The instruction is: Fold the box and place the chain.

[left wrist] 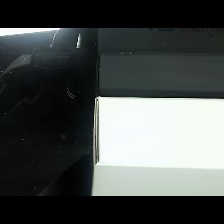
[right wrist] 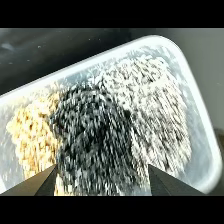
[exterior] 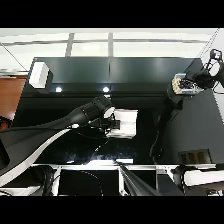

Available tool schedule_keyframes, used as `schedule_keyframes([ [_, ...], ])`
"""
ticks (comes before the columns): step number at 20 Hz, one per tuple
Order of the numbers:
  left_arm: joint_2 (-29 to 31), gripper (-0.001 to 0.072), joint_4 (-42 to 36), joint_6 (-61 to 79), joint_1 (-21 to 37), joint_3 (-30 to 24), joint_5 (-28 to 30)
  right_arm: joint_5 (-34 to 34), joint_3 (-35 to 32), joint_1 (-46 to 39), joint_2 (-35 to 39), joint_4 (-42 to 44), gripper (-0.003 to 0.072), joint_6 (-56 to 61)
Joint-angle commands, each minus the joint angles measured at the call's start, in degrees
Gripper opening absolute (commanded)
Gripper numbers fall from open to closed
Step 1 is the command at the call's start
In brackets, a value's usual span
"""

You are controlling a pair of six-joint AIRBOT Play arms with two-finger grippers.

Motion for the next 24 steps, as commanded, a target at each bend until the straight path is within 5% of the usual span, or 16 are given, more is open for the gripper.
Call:
schedule_keyframes([
  [1, 0.0, 0.0027, 0.0, 0.0, 0.0, 0.0, 0.0, 4.7, 7.8, -0.6, -7.2, 3.1, 0.0654, -3.5],
  [5, 0.0, 0.0027, 0.0, 0.0, 0.0, 0.0, 0.0, 4.6, 8.2, -0.5, -10.2, 4.6, 0.0611, -3.5],
  [7, 0.0, 0.0027, 0.0, 0.0, 0.0, 0.0, 0.0, 4.5, 8.2, -0.5, -10.8, 5.7, 0.0485, -3.6],
  [10, 0.0, 0.0027, 0.0, 0.0, 0.0, 0.0, 0.0, 6.5, 9.9, -0.6, -10.8, 5.4, 0.0034, -3.7],
  [18, 0.0, 0.0027, 0.0, 0.0, 0.0, 0.0, 0.1, 17.7, 16.3, -0.6, -1.8, 5.3, 0.0007, -10.1],
  [24, 0.0, 0.0027, 0.0, 0.0, 0.0, 0.0, 0.1, 17.5, 16.3, -0.8, 11.9, 12.7, 0.0006, -15.8],
])
